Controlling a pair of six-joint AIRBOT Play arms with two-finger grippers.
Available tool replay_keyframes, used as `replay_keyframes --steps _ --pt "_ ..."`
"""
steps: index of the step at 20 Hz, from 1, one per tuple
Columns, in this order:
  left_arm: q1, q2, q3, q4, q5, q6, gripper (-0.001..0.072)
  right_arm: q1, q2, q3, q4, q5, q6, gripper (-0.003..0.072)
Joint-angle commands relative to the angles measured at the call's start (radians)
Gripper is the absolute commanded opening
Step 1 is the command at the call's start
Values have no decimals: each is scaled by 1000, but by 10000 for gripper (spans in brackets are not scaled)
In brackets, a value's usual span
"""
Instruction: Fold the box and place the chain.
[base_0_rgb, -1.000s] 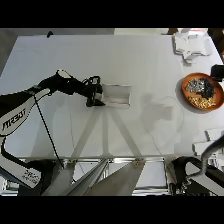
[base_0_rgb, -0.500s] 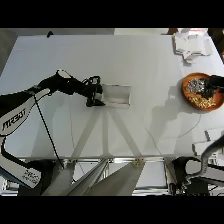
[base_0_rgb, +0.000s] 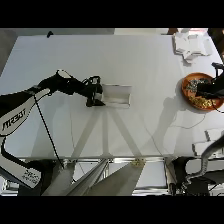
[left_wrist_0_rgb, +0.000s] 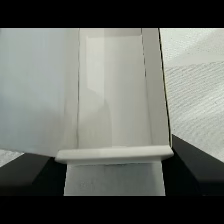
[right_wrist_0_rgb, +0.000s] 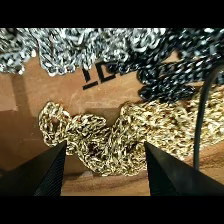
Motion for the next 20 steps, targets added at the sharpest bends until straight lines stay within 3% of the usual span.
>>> replay_keyframes --steps 1,4,8,11,12,13,20 --pt "1 0 0 0 0 0 187 0 -17 0 -11 62 0 516" --pt "1 0 0 0 0 0 187 0 -17 -3 -23 78 2 458" --pt "1 0 0 0 0 0 187 0 -17 -67 -70 57 3 445" --pt "1 0 0 0 0 0 187 1 -16 -84 -51 19 0 213" --pt "1 0 0 0 0 0 187 1 -14 -84 -48 19 -1 83" --pt "1 0 0 0 0 0 187 1 -10 -84 -45 20 -1 16" --pt "1 0 0 0 0 0 187 25 174 -84 -32 -53 -37 11"
